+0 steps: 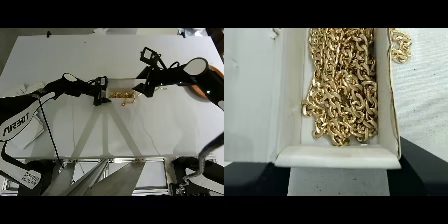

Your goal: Fold the box and place the chain.

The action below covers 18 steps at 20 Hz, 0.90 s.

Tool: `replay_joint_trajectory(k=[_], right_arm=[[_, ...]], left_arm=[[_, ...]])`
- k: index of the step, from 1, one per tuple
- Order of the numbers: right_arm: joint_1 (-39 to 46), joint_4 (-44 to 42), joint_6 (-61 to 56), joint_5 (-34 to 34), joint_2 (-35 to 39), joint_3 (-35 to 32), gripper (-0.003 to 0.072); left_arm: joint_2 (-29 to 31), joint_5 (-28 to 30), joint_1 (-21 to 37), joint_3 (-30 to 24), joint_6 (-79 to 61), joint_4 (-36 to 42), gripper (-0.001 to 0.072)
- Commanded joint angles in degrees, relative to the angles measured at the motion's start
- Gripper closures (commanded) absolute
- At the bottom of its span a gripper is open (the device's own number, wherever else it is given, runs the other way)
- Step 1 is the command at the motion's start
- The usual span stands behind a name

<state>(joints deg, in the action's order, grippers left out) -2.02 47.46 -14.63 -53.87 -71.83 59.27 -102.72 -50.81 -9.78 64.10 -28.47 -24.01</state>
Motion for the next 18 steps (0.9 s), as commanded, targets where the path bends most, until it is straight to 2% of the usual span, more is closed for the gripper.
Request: replay_joint_trajectory(k=[1, 5, 10, 18], right_arm=[[3.1, 6.6, 0.2, -0.6, -0.4, -1.6, 0.0131], [3.2, 7.2, 5.5, -0.5, -7.4, -3.4, 0.013], [3.1, 1.6, 15.2, 0.0, -15.5, -3.4, 0.013], [0.4, -1.4, 16.5, 6.7, -20.7, -3.3, 0.0153]], left_arm=[[0.0, 0.0, 0.0, 0.0, 0.0, 0.0, 0.0385], [0.0, 0.0, 0.0, 0.0, 0.0, 0.0, 0.0385], [0.0, 0.0, 0.0, 0.0, 0.0, 0.0, 0.0385], [0.0, 0.0, 0.0, 0.0, 0.0, 0.0, 0.0385]])
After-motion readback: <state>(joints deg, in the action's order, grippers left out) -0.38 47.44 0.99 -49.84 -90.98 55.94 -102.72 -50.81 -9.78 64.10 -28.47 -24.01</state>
